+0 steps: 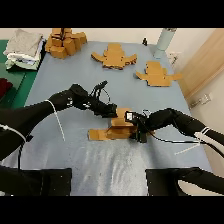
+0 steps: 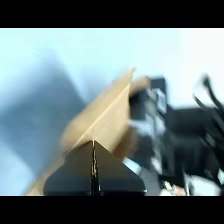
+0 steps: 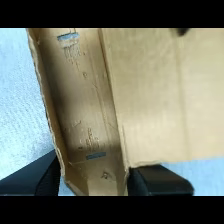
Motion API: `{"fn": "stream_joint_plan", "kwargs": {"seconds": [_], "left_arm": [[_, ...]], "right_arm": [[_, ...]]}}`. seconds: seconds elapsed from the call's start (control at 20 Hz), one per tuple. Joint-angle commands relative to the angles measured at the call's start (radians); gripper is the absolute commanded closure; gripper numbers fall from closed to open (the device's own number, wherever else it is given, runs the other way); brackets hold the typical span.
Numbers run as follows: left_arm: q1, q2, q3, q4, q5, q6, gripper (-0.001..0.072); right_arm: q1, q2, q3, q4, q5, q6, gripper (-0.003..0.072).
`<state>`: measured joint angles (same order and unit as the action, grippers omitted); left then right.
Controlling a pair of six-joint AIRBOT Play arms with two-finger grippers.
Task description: Fold the box.
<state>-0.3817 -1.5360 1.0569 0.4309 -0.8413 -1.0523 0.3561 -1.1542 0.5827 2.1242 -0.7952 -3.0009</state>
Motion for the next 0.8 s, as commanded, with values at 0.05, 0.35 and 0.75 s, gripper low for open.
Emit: {"fn": "stream_joint_plan", "kwargs": {"seconds": [0.05,0.35,0.75], "left_arm": [[-0.011,-0.080,0.004,0.071,-0.002,-0.097,0.0697],[-0.019,-0.098,0.014,0.070,-0.010,-0.121,0.0698],[0.028,0.311,-0.069,0.360,-0.102,-0.090,0.0701]], "right_arm": [[0.000,0.000,0.000,0.000,0.000,0.000,0.0185],[0.000,0.000,0.000,0.000,0.000,0.000,0.0185],[0.000,0.000,0.000,0.000,0.000,0.000,0.0185]]}}
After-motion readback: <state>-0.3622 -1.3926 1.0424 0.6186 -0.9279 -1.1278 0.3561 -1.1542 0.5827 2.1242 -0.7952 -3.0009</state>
